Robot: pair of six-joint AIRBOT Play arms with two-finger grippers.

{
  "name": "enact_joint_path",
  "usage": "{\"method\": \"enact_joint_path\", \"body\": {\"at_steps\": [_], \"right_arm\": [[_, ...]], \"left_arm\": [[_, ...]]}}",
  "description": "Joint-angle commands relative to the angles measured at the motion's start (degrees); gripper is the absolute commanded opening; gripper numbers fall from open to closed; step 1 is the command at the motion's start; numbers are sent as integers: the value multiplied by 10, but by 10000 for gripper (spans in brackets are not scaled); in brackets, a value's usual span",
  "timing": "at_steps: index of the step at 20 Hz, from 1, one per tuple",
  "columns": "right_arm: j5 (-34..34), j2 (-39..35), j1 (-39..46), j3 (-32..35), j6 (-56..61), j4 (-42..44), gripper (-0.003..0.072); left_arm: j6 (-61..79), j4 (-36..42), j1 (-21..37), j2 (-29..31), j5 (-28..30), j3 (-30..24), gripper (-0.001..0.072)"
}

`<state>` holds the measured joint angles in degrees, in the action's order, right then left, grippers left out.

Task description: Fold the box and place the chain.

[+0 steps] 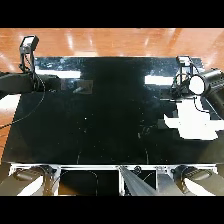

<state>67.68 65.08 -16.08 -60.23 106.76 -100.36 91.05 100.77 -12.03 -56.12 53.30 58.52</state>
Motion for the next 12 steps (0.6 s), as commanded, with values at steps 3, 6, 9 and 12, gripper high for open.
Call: {"method": "enact_joint_path", "body": {"at_steps": [3, 6, 9, 12], "right_arm": [[0, 0, 0, 0, 0, 0, 35], [0, 0, 0, 0, 0, 0, 34], [0, 0, 0, 0, 0, 0, 34], [0, 0, 0, 0, 0, 0, 35]], "left_arm": [[0, 0, 1, 0, 0, 0, 20], [0, 0, 1, 0, 0, 0, 20], [0, 0, 1, 0, 0, 0, 20], [0, 0, 1, -1, -16, 0, 20]]}}
